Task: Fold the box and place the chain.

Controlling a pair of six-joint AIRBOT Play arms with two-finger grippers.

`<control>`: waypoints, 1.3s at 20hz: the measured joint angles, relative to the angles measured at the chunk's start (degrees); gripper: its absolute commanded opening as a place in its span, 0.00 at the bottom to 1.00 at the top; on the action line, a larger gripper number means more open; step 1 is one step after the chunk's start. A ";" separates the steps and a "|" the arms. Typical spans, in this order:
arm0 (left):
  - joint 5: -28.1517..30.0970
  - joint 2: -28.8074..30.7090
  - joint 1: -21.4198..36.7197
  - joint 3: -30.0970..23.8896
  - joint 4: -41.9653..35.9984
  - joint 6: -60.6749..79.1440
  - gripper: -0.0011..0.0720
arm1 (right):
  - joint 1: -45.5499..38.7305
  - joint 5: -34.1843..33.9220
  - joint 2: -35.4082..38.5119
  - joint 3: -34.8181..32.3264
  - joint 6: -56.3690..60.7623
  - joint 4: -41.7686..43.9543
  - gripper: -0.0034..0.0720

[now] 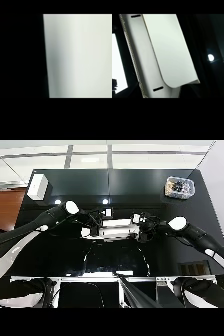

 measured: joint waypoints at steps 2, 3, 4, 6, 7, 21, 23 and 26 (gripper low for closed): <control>-0.07 0.00 0.00 0.00 0.00 0.02 0.05 | -0.85 2.36 -2.03 0.85 -2.25 2.47 0.98; -0.20 -0.02 0.00 0.00 0.00 0.00 0.05 | -1.03 3.28 -2.99 1.14 -3.02 3.30 0.98; -0.42 0.00 0.00 0.00 0.00 0.00 0.05 | -1.14 4.20 -3.89 1.36 -3.63 3.76 0.98; -0.59 0.00 0.00 0.00 0.00 0.02 0.05 | -1.22 5.60 -5.53 1.62 -4.44 4.15 0.98; -0.66 0.00 0.00 0.00 0.00 0.04 0.05 | -1.27 6.01 -6.21 1.77 -4.74 4.13 0.98; -0.83 0.00 -0.02 0.00 0.00 0.04 0.05 | -1.01 6.73 -9.79 2.08 0.59 -3.17 0.98; -0.79 0.00 -0.02 0.00 0.00 0.02 0.05 | -0.11 5.99 -10.16 2.45 1.01 -3.50 0.98; -0.72 0.00 -0.02 0.00 -0.02 0.02 0.05 | 0.94 5.44 -10.88 3.26 2.12 -4.61 0.98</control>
